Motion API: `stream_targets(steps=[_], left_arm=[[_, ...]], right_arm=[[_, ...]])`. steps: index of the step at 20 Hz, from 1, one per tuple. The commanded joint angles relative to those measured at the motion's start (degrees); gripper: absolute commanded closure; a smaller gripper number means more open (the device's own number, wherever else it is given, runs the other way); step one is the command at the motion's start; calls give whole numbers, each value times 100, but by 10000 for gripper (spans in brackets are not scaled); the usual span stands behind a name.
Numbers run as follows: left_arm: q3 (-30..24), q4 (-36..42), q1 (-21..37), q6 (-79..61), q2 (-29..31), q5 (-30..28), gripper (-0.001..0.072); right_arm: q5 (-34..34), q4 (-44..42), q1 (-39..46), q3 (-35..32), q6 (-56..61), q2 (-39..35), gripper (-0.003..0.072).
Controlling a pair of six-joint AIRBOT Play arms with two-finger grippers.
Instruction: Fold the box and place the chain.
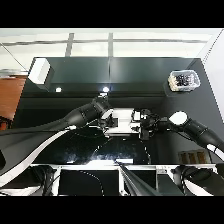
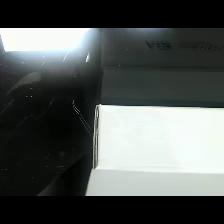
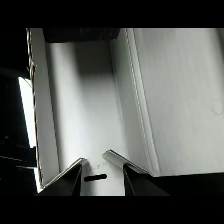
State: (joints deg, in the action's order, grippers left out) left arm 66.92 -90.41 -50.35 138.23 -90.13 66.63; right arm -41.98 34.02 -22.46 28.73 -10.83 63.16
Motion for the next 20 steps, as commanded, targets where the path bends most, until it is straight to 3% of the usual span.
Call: stream_targets(steps=[1, 10, 11, 12, 13, 14, 15, 16, 17, 18, 19, 20], left_arm=[[4, 4, -2, 0, -4, -11, 681], [4, 4, -2, 0, -4, -11, 680], [4, 4, -2, 0, -4, -11, 680], [4, 4, -2, 0, -4, -11, 680], [4, 4, -2, 0, -4, -11, 680], [4, 4, -2, 0, -4, -11, 681], [4, 4, -2, 0, -4, -11, 680], [4, 4, -2, 0, -4, -11, 680], [4, 4, -2, 0, -4, -11, 680], [4, 4, -2, 0, -4, -11, 681], [4, 4, -2, 0, -4, -11, 681], [4, 4, -2, 0, -4, -11, 681]], right_arm=[[-153, -120, -7, 4, 55, 7, 392], [-168, -101, -4, 4, 57, 26, 389], [-170, -103, -7, 4, 57, 28, 362], [-166, -103, -4, 4, 57, 28, 270], [-149, -101, -4, 4, 57, 26, 274], [-133, -101, -4, 4, 59, 26, 468], [-131, -101, -4, 4, 57, 26, 471], [-127, -101, -4, 4, 59, 28, 312], [-125, -94, -2, 4, 57, 26, 405], [-120, -72, -2, 4, 57, 26, 579], [-118, -74, 11, 7, 61, 24, 632], [-120, -76, 74, 7, 199, -4, 632]])
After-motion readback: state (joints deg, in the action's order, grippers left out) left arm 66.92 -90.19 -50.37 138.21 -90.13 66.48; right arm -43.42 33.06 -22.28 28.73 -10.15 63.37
